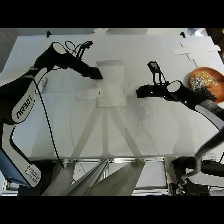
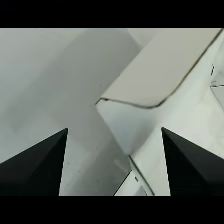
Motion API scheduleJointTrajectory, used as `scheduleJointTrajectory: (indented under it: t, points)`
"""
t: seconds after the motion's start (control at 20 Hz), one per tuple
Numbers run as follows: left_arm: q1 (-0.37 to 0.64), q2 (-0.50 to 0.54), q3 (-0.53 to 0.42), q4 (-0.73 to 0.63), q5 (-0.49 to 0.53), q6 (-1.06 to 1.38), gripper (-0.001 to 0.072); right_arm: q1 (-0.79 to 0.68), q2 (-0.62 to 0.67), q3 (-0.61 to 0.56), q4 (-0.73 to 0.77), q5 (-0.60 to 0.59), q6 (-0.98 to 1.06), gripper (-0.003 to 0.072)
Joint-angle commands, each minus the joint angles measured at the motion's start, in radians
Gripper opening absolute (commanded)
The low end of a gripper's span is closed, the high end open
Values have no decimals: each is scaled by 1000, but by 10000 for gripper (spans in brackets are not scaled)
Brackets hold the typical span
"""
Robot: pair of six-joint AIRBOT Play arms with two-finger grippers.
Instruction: Fold the box and place the chain.
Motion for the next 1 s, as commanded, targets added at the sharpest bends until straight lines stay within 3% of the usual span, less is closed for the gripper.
scheduleJointTrajectory:
  t: [0.0,0.3,0.5,0.7,0.8,0.85,0.9,0.95]
  points:
    - [-15,-4,2,-37,12,61,666,1,-1,0,0,0,0,5]
    - [-25,-4,7,-113,-54,228,642,1,-1,0,0,0,0,5]
    - [-25,-4,7,-99,-160,306,531,1,-1,0,0,0,0,5]
    - [-25,-4,6,-98,-188,364,341,1,-1,0,0,0,0,5]
    - [-25,-4,6,-98,-193,393,320,1,-1,0,0,0,0,5]
    - [-25,-4,6,-98,-195,397,213,1,-1,0,0,0,0,5]
    - [-26,-4,6,-98,-195,398,38,1,-1,0,0,0,0,5]
    - [-26,-4,6,-99,-195,401,13,1,-1,0,0,0,0,5]
